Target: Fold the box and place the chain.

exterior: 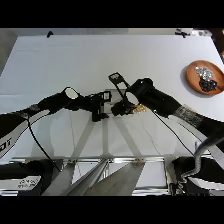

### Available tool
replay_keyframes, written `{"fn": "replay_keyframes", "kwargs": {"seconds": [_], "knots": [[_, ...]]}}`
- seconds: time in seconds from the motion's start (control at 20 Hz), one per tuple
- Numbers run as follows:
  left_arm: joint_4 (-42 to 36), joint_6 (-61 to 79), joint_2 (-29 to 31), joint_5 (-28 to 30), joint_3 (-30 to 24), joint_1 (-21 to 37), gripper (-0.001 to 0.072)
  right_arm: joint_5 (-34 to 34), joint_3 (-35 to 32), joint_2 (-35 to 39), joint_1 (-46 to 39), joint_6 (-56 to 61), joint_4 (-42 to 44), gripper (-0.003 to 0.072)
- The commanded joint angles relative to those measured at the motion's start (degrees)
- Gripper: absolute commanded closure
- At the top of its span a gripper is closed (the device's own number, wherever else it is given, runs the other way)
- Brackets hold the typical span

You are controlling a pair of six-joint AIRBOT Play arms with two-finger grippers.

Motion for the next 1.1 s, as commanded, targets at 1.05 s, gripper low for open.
{"fn": "replay_keyframes", "kwargs": {"seconds": [1.05], "knots": [[0.00, 0.00, 0.00, 0.02, 0.07, -0.02, 0.0201, -1.66, -10.75, -3.17, -29.33, -23.63, 15.45, 0.0244]]}}
